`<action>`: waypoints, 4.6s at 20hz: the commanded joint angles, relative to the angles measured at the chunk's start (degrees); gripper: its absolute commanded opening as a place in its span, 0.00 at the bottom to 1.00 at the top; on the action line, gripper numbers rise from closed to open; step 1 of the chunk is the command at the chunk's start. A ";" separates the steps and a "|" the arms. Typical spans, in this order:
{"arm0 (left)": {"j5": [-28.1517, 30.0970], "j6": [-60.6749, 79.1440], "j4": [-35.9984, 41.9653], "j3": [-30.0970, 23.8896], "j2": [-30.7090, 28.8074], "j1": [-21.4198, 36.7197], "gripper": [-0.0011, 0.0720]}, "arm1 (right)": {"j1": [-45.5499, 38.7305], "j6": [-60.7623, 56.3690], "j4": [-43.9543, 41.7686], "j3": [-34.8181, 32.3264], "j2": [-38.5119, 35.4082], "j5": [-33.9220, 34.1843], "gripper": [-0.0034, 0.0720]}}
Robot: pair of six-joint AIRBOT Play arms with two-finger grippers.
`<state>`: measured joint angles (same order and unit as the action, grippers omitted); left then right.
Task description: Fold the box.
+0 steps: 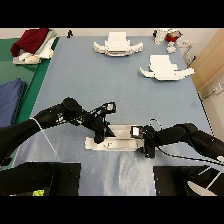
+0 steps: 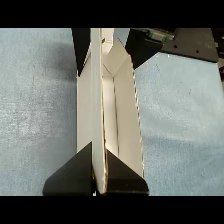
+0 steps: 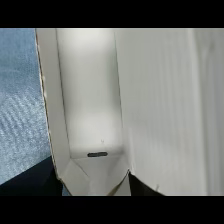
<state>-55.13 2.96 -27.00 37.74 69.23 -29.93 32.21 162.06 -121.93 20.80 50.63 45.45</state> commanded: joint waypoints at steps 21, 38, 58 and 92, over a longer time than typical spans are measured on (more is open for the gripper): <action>0.09 0.00 0.00 0.00 0.04 0.00 0.03 | 0.07 -0.02 -1.53 -2.19 -1.01 -1.81 0.73; 0.13 0.00 0.00 0.00 0.04 0.00 0.03 | 0.07 -0.02 -0.79 -2.16 -1.03 -1.68 0.73; 0.70 -1.53 0.52 0.00 0.02 0.00 0.52 | 0.07 -0.02 -0.74 -2.16 -1.03 -1.68 0.73; 4.20 -59.49 1.88 4.50 0.48 -2.49 0.03 | 0.04 -0.02 -0.59 -2.16 -1.01 -1.68 0.73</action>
<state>-51.92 -55.35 -26.52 42.02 64.84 -33.58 32.23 162.04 -122.54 18.65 49.58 43.81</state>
